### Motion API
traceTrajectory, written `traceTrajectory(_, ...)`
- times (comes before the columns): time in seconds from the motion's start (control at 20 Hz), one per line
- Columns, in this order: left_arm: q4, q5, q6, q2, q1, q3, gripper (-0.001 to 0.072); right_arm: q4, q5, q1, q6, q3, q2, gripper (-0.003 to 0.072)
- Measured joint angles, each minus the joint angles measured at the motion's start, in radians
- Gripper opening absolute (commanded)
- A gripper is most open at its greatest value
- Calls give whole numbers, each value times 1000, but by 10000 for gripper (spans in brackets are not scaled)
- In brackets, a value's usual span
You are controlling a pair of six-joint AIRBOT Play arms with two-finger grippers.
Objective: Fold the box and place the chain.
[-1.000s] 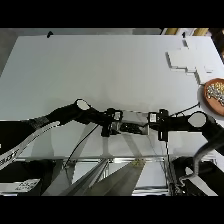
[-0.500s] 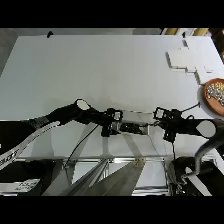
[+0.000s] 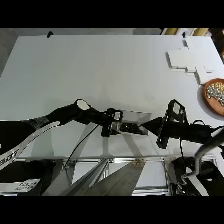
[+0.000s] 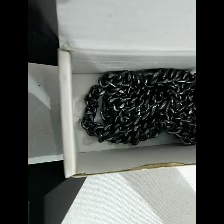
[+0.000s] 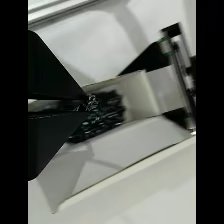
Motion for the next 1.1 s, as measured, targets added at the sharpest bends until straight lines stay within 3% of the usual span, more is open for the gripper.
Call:
traceTrajectory(0.25, 0, 0, 0, 0, 0, 0, 134, 125, -49, 1, -26, -16, -72, 25)
traceTrajectory(0.3, 0, 0, 0, 0, 0, 0, 134, 136, -55, 1, -34, -17, -98, 65)
traceTrajectory(0.4, 0, 0, 0, 0, 0, 0, 134, 140, -61, 1, -46, -19, -144, 267)
traceTrajectory(0.65, 0, 0, 0, 0, 0, 0, 134, 25, -42, 1, -51, 24, -196, 273)
traceTrajectory(0.8, 0, 0, 0, 0, 0, 0, 134, -151, 16, 1, -14, 124, -204, 190)
traceTrajectory(1.1, 0, 0, 0, 0, 0, 0, 134, -521, 101, 1, -46, 241, -245, 185)
